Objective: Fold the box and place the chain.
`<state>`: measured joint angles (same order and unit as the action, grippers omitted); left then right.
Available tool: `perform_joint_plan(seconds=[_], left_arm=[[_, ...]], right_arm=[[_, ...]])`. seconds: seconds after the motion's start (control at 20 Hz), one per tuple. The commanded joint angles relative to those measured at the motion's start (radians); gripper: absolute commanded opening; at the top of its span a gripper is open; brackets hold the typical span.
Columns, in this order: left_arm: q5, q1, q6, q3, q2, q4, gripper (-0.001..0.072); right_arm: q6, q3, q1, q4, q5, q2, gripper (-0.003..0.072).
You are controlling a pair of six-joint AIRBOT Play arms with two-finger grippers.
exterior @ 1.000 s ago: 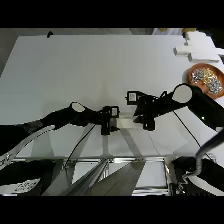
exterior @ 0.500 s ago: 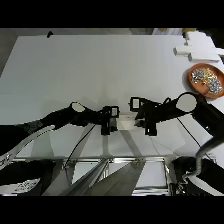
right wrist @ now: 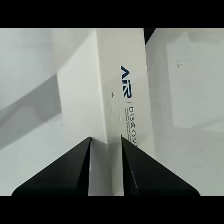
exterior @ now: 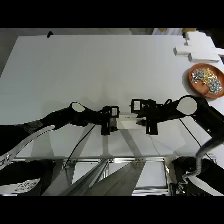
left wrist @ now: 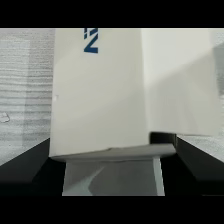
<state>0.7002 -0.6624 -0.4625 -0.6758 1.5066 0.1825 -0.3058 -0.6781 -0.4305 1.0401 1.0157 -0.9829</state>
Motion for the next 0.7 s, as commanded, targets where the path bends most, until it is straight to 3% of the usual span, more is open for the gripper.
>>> perform_joint_plan(seconds=[0.0, 0.35, 0.65], left_arm=[[0.000, 0.000, -0.001, 0.000, -0.001, 0.001, 0.0032], [0.000, 0.000, -0.001, 0.000, -0.001, 0.001, 0.0032], [0.000, 0.000, -0.001, 0.000, -0.001, 0.001, 0.0032]], right_arm=[[0.000, 0.001, -0.001, 0.029, -0.014, 0.001, 0.0174], [-0.008, 0.005, -0.001, 0.028, -0.035, 0.001, 0.0165], [-0.008, 0.051, -0.001, -0.024, -0.141, 0.001, 0.0165]])
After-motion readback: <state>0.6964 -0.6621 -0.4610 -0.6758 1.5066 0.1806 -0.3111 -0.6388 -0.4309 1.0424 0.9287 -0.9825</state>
